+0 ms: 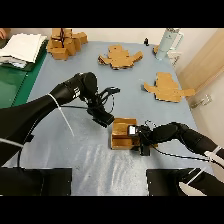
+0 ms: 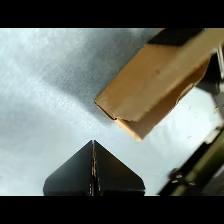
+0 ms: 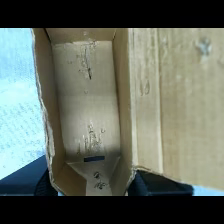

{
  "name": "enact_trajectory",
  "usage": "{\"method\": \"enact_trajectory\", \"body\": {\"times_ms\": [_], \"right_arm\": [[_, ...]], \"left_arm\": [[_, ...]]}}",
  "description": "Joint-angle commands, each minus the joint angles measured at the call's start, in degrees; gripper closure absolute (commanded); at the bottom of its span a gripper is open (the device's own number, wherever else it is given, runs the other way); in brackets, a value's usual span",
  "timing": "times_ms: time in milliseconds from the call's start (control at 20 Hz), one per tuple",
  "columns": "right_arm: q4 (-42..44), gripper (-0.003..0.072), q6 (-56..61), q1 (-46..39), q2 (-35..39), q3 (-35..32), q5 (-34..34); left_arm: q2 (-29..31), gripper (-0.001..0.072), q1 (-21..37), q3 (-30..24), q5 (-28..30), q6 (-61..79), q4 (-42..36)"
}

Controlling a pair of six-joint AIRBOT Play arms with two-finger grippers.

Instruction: Fold the box.

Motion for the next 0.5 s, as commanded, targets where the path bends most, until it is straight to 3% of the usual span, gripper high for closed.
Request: {"method": "enact_trajectory", "body": {"times_ms": [0,200,300,350,400,450], "right_arm": [[0.0,0.0223,0.0,0.0,0.0,0.0,0.0],[0.0,0.0222,0.0,0.0,0.0,0.0,0.0],[0.0,0.0222,0.0,0.0,0.0,0.0,0.0],[0.0,0.0222,0.0,0.0,0.0,0.0,0.0],[0.0,0.0223,0.0,0.0,0.0,0.0,0.0],[0.0,0.0222,0.0,0.0,0.0,0.0,0.0]], "left_arm": [[5.7,0.0698,-2.6,-6.6,7.4,19.7,2.9],[14.7,0.0697,2.1,-22.2,20.7,41.0,-8.4],[16.5,0.0693,3.4,-29.0,22.9,58.7,-17.0],[16.5,0.0630,3.6,-31.5,23.2,66.2,-20.9],[16.3,0.0152,3.5,-33.9,25.6,72.7,-25.5],[16.3,0.0023,3.1,-35.8,29.1,77.3,-29.2]]}}
